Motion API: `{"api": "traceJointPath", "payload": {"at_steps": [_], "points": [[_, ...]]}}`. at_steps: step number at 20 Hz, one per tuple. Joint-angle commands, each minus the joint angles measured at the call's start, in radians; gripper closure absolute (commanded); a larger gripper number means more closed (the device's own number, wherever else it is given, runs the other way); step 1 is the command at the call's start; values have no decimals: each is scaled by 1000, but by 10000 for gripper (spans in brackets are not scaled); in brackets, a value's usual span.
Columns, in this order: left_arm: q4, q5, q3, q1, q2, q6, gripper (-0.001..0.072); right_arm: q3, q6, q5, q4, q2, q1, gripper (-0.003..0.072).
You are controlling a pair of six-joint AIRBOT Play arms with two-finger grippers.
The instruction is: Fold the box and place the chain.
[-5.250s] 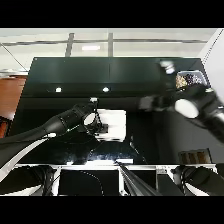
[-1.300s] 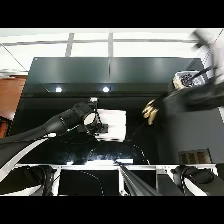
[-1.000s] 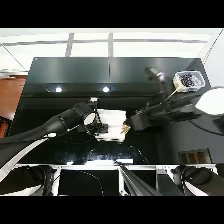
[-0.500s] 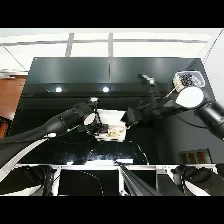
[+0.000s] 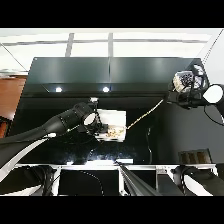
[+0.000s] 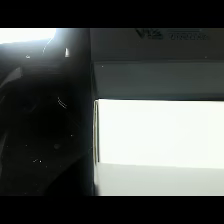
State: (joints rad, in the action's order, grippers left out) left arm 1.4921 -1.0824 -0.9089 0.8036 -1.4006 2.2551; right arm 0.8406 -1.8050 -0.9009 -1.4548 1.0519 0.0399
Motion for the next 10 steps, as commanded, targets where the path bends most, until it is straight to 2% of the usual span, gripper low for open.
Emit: {"api": "traceJointPath", "payload": {"at_steps": [1, 3, 5, 6, 7, 10], "points": [[0, 0, 0, -1, 0, 0, 677, -20, -208, 268, -90, 113, -71, -10], [0, 0, 0, -1, 0, 0, 677, -12, -288, 354, -90, 200, -77, -9], [0, 0, 0, -1, 0, 0, 677, 20, -389, 355, -90, 288, -93, -1], [0, -2, 0, -1, 0, 0, 677, 44, -428, 347, -90, 326, -103, 87], [0, -5, 0, -1, 0, 0, 677, 68, -447, 345, -88, 355, -109, 122], [0, -5, 0, -1, 0, 0, 677, 138, -447, 364, -87, 414, -113, 127]]}}
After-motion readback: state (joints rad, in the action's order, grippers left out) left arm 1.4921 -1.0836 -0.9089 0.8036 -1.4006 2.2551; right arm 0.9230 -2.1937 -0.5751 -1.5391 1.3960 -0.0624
